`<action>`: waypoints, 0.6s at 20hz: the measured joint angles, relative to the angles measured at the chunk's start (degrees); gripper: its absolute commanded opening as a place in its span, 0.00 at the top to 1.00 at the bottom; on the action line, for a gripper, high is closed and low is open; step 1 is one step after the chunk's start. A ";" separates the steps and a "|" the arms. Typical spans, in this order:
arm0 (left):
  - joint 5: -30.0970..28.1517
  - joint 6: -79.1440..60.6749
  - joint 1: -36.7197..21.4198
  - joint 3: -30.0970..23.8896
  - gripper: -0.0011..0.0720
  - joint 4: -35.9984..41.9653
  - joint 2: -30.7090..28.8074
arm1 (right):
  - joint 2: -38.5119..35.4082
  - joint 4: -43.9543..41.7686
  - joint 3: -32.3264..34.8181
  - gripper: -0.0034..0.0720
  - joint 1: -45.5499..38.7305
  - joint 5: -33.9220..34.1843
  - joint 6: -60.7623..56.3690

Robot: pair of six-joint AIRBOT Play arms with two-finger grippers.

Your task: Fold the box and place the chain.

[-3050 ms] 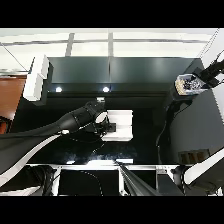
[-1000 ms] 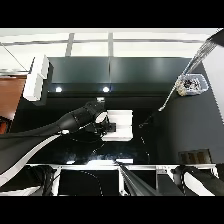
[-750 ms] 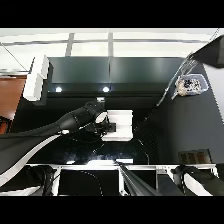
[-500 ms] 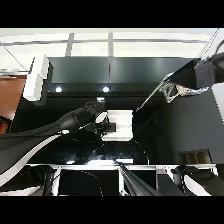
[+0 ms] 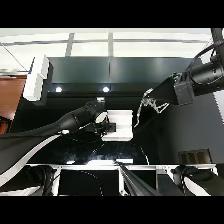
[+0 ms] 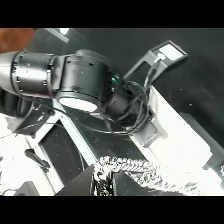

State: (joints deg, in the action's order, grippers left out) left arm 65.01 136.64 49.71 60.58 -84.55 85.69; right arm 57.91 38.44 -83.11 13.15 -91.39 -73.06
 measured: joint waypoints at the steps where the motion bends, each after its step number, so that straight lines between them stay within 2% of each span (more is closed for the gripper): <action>1: 0.00 -0.02 0.00 0.00 0.95 0.00 0.00 | 0.00 -0.37 0.09 0.93 0.15 0.11 0.04; 12: 0.02 -0.15 -0.02 0.00 0.95 0.00 0.00 | 0.00 -6.67 0.74 0.93 0.61 2.19 1.36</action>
State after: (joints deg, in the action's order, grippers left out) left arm 65.04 136.49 49.69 60.58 -84.55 85.69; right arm 57.91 31.77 -82.37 13.76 -89.21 -71.70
